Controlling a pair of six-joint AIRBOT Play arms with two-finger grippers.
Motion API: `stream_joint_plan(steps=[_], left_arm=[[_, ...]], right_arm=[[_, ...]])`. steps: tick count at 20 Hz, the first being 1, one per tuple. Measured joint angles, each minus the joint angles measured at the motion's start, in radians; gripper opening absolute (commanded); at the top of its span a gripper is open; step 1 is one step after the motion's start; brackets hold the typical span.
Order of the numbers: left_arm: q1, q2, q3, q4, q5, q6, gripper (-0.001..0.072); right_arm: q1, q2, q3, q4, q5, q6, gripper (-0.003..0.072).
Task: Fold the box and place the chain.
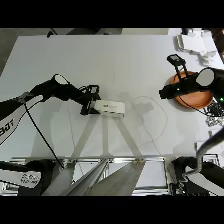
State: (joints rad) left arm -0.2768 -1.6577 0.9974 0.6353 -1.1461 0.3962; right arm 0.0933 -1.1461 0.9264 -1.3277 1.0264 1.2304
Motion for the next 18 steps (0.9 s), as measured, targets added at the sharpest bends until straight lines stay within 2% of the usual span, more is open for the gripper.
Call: stream_joint_plan(steps=[3, 5, 11, 15, 18], left_arm=[[0.002, 0.047, 0.0, 0.027, -0.026, -0.078, 0.0012], [0.003, 0.117, 0.0, 0.115, -0.037, -0.163, 0.0011], [0.003, 0.433, 0.0, 0.611, -0.048, -0.574, 0.0011], [0.021, 0.596, 0.0, 0.903, 0.042, -0.909, 0.0008], [0.105, 0.653, -0.002, 0.966, 0.207, -1.209, 0.0007]], right_arm=[[-0.001, 0.0, 0.0, 0.0, -0.002, 0.001, 0.002], [-0.001, 0.0, 0.0, 0.004, -0.002, 0.002, 0.002], [-0.001, 0.0, 0.0, 0.013, 0.001, 0.002, 0.002], [-0.001, 0.0, 0.0, 0.014, 0.002, 0.001, 0.002], [-0.001, 0.0, 0.0, 0.015, 0.002, 0.0, 0.002]])
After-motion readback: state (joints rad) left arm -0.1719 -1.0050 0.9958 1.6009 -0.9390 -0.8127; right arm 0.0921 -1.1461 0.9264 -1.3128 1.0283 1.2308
